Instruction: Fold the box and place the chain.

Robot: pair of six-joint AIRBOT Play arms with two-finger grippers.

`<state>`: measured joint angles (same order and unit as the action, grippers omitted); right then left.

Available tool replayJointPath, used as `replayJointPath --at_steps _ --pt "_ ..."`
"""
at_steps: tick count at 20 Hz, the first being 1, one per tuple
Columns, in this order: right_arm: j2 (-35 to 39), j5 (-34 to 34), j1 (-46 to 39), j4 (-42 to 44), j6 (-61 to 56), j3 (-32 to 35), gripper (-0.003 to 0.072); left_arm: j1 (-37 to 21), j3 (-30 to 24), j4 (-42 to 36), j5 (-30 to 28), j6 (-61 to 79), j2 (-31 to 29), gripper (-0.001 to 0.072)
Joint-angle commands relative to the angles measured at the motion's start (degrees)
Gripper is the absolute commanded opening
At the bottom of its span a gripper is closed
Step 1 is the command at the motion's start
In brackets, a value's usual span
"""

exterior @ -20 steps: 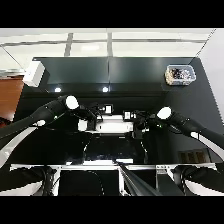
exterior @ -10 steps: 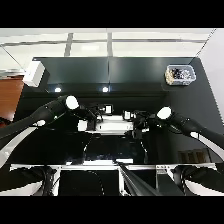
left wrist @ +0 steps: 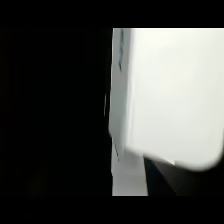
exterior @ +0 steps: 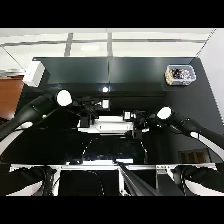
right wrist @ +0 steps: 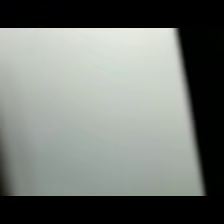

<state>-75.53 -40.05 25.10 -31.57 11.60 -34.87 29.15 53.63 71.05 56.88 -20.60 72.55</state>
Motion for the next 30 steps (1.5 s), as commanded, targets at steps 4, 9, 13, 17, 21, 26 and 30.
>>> replayJointPath --at_steps 4,9,13,17,21,26,30 --pt "-0.02 0.0 0.02 0.02 0.0 -0.02 0.026 -4.11 -0.59 -6.05 19.12 -17.55 -4.04 0.0025" --pt "-0.04 0.0 0.02 0.02 0.0 -0.02 0.026 -4.9 -10.82 -36.57 1.27 -17.07 -3.69 0.0026" --pt "-0.02 0.02 0.02 0.02 0.0 -0.02 0.026 -5.46 -10.99 -44.85 -11.32 -12.37 -3.04 0.0026" --pt "-0.04 0.02 0.02 0.02 0.0 -0.02 0.026 -5.62 -10.91 -40.76 -22.73 -14.62 -1.38 0.0026" --pt "-0.02 0.02 0.02 0.02 0.0 -0.02 0.026 -5.6 -10.71 -30.51 -17.86 -17.42 3.58 0.0026" --pt "-0.02 0.02 0.02 0.04 -0.02 -0.02 0.026 -5.92 -10.64 -30.69 -14.69 -17.81 6.6 0.0026" --pt "-0.02 0.02 0.02 0.04 -0.02 -0.02 0.026 -6.91 -7.41 -27.08 -7.98 -17.77 6.12 0.0025"
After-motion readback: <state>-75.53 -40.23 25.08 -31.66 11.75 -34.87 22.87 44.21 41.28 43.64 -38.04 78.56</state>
